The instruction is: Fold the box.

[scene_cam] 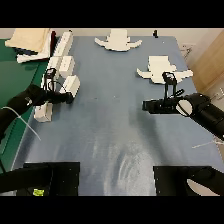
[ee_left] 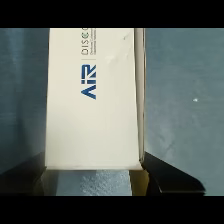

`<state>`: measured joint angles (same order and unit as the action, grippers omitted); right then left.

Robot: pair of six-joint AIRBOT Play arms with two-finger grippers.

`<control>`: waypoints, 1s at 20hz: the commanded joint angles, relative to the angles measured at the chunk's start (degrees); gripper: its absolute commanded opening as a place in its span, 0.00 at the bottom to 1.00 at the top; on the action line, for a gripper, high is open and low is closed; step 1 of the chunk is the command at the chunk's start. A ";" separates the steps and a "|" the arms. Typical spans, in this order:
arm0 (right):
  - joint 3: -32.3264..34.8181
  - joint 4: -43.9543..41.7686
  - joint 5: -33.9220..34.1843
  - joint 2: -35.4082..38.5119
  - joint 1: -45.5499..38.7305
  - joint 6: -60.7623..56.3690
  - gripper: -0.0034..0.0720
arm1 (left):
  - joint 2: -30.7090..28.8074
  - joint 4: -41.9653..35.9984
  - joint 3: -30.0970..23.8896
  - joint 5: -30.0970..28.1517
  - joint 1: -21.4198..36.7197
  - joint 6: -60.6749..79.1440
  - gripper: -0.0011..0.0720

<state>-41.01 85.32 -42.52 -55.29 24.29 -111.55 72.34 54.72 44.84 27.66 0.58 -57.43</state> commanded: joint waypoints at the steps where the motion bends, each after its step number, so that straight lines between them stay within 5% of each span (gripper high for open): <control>1: -0.04 -0.04 0.11 -0.04 -0.02 0.00 0.05 | 6.69 0.79 6.01 0.44 1.97 -3.52 0.73; 8: -0.04 0.24 0.57 -0.07 -0.02 0.15 0.05 | 9.22 0.87 8.63 -8.98 2.01 -2.69 0.73; 20: -0.04 1.97 3.34 -0.07 -0.02 0.13 0.05 | 25.00 0.90 28.04 -7.50 1.66 3.65 0.73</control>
